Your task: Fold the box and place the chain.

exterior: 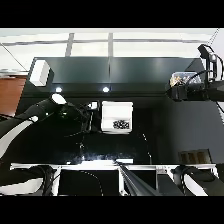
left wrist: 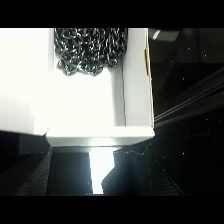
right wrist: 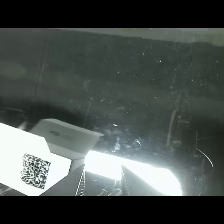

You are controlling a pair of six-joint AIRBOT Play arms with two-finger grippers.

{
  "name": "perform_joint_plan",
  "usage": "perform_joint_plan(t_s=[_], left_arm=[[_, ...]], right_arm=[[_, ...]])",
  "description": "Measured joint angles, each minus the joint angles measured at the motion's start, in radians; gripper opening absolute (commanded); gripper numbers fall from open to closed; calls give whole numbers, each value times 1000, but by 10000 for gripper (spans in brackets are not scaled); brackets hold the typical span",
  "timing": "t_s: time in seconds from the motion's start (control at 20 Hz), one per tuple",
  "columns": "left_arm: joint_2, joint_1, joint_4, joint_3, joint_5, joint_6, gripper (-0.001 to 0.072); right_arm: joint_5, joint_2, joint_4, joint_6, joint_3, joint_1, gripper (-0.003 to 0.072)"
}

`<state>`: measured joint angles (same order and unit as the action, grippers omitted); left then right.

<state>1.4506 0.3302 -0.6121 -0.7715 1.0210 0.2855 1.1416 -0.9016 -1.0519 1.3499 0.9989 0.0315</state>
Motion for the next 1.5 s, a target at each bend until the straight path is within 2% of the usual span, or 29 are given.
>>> perform_joint_plan(t_s=[0.5,0.95,1.45,1.5], left_arm=[[0,49,22,-2,-63,-4,716],[0,56,28,-3,-82,-16,716],[6,108,43,-11,-102,-27,708],[6,109,43,-11,-103,-27,692]], right_arm=[[-2,0,0,0,0,0,266],[-5,0,0,-1,-4,0,266],[-6,-1,0,-1,-4,0,266],[-7,-1,-2,-1,-5,0,266]])
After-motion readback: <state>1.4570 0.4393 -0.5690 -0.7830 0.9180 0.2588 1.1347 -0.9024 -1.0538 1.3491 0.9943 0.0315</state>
